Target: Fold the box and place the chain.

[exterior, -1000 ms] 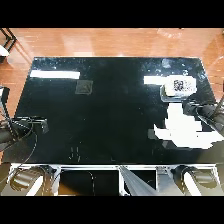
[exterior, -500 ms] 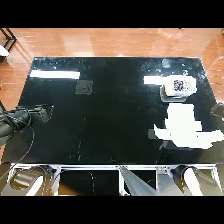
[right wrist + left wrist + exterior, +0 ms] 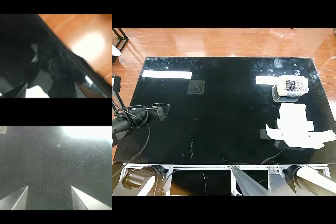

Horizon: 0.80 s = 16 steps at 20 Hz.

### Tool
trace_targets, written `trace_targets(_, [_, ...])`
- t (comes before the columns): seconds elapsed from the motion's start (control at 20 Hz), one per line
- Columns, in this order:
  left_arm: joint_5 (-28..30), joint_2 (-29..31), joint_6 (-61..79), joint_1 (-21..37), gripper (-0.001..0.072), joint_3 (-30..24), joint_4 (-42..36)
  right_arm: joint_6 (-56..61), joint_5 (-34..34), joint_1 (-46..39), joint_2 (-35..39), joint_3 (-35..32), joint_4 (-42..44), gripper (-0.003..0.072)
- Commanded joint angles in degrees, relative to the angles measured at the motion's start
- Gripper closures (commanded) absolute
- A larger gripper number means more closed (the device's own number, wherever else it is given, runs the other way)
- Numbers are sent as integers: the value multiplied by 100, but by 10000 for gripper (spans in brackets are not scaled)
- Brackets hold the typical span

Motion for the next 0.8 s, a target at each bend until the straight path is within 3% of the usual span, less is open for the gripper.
trace_targets(0.0, [4, -31, 4, 0, 90, 0, -160, -1436, 643, -1270, -592, 201, 1637, -15])
trace_targets(0.1, [-37, -31, 219, -2, 98, 0, -468, -1637, 1043, -1600, -839, 201, 1633, -14])
trace_targets(0.25, [-48, -31, 229, 0, 98, 0, -470, -2127, 1567, -1641, -1263, 203, 2492, -14])
trace_targets(0.35, [-48, -31, 227, 0, 98, 0, -487, -2133, 2068, -1488, -1655, 201, 2319, -13])
trace_targets(0.7, [-22, -31, 229, 0, 98, 0, -623, -2175, 2337, -935, -2288, 260, 2090, -9])
trace_targets(0.75, [-22, -31, 229, 0, 98, 0, -625, -2179, 2345, -898, -2323, 278, 2090, 120])
